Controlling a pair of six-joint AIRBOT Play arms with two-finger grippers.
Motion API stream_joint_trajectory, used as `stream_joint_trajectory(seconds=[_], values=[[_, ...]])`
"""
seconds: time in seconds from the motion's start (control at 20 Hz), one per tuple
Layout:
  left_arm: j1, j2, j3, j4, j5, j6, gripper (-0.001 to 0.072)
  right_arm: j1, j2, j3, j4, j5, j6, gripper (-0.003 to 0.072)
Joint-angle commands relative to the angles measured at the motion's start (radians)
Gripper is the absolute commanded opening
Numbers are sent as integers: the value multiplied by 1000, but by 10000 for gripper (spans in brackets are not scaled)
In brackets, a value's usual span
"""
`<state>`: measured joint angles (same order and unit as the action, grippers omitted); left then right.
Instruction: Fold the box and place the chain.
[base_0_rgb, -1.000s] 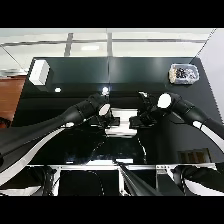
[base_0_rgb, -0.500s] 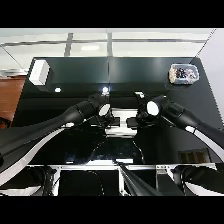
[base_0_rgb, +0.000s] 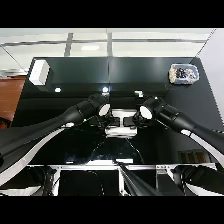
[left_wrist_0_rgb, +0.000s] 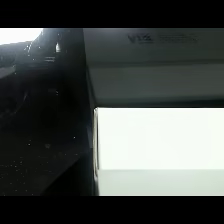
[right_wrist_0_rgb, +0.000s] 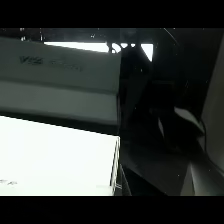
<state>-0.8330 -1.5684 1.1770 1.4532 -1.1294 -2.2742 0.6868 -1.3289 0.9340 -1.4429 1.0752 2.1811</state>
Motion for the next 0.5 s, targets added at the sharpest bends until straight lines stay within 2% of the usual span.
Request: stream_joint_trajectory(seconds=[0.0, 0.45], values=[[0, -1, 0, 0, 3, 0, 25, 5, -11, 2, 18, 30, 26, 244], [0, -1, 0, 0, 3, 0, 25, 6, -42, 2, 43, 26, 19, 243]])
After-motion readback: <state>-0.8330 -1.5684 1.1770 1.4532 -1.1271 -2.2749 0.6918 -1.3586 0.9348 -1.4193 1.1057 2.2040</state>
